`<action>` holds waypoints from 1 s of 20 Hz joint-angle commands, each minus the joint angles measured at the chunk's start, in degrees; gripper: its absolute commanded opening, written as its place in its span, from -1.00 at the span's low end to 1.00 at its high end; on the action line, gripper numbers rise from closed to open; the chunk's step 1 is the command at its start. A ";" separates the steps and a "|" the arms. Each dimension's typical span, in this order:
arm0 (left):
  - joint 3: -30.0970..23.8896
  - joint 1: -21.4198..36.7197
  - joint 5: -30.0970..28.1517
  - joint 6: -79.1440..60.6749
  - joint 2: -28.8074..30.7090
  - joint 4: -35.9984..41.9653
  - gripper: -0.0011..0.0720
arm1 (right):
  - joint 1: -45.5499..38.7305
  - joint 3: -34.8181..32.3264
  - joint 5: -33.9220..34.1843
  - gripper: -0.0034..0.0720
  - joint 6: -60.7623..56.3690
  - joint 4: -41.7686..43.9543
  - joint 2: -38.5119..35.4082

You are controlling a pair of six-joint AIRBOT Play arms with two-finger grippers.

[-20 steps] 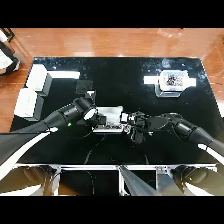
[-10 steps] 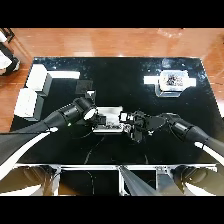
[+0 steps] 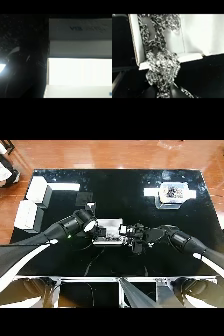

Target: Fold the box and place the chain.

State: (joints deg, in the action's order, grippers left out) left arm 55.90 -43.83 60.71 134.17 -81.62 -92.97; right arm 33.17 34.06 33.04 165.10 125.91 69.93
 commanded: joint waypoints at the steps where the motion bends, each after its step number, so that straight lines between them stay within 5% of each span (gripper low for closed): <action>1: 0.00 0.02 0.00 0.00 -0.04 0.00 -0.92 | -0.11 0.11 0.66 -0.77 -4.02 -0.61 -0.85; 4: 0.00 0.02 0.00 0.00 -0.02 0.04 -0.92 | -2.05 0.87 1.46 -0.86 -15.26 -2.62 -5.66; 11: 0.00 0.02 -0.02 0.00 -0.04 0.24 -0.92 | -9.18 9.44 18.73 -0.87 -27.65 -2.47 -20.90; 15: 0.00 0.02 0.00 0.00 -0.04 0.24 -0.92 | -9.14 19.41 25.66 -0.87 -28.22 5.25 -23.80; 20: 0.00 0.02 -0.02 0.00 -0.04 0.26 -0.92 | -8.66 22.88 22.27 -0.87 -28.22 17.70 -22.73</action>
